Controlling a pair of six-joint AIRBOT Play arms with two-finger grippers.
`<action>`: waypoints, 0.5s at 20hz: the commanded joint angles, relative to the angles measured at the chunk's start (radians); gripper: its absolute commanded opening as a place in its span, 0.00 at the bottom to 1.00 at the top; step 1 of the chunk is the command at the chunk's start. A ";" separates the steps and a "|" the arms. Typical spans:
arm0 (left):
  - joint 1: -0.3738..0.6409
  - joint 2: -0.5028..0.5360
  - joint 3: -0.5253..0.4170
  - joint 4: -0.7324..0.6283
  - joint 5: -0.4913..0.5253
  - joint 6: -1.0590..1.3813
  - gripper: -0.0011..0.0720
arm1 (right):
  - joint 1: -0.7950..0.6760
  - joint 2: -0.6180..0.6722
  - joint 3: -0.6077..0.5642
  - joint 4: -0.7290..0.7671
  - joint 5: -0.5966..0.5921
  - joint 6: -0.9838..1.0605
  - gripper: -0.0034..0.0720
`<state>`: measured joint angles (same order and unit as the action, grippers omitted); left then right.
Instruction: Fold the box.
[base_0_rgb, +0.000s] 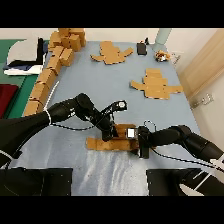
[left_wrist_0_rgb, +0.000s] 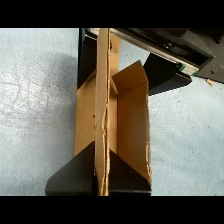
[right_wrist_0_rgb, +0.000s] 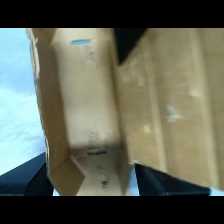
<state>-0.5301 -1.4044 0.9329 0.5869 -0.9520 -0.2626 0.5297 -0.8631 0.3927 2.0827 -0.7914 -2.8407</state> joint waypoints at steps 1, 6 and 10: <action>0.000 0.000 0.001 0.000 0.001 0.000 0.03 | -0.002 0.000 -0.003 0.005 -0.030 -0.059 0.99; 0.000 0.000 0.001 0.000 0.001 0.000 0.03 | -0.003 -0.008 -0.007 0.034 0.016 -0.085 0.99; 0.000 0.000 0.001 0.000 0.001 0.000 0.04 | -0.001 -0.040 -0.007 0.034 0.021 -0.082 0.99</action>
<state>-0.5301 -1.4044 0.9329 0.5869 -0.9512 -0.2626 0.5266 -0.8864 0.3862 2.1078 -0.7818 -2.9166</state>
